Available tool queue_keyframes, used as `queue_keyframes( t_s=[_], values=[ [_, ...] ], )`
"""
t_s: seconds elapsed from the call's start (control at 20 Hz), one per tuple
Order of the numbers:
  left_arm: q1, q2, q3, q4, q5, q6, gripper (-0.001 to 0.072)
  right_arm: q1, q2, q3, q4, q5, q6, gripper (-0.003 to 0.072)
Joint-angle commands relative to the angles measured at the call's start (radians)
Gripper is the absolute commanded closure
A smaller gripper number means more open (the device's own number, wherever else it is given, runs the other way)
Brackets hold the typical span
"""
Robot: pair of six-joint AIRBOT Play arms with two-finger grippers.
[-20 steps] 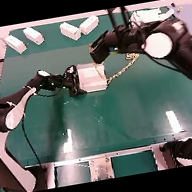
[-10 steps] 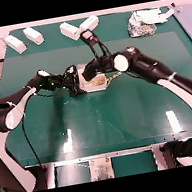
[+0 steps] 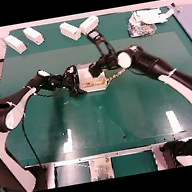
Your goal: Fold the box and place the chain.
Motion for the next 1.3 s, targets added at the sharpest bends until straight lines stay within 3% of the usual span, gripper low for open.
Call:
queue_keyframes(
  t_s=[0.0, 0.15, 0.3, 0.45, 1.25],
  values=[
    [0.001, 0.000, 0.000, 0.000, 0.000, 0.000, 0.0234, -0.102, 0.065, -0.023, -0.005, 0.086, 0.080, 0.0162],
    [0.001, 0.000, 0.000, 0.000, 0.000, 0.000, 0.0234, -0.211, 0.076, -0.119, -0.005, 0.062, 0.231, 0.0174],
    [0.001, 0.000, 0.000, 0.000, 0.001, 0.000, 0.0234, -0.278, 0.075, -0.269, -0.004, -0.134, 0.494, 0.0174],
    [0.001, 0.000, 0.000, 0.000, 0.001, 0.000, 0.0234, -0.274, 0.058, -0.339, -0.004, -0.299, 0.650, 0.0205],
    [0.001, 0.000, 0.000, 0.000, 0.000, -0.001, 0.0234, -0.381, -0.063, -0.315, -0.122, -0.310, 0.661, 0.0216]
  ],
)
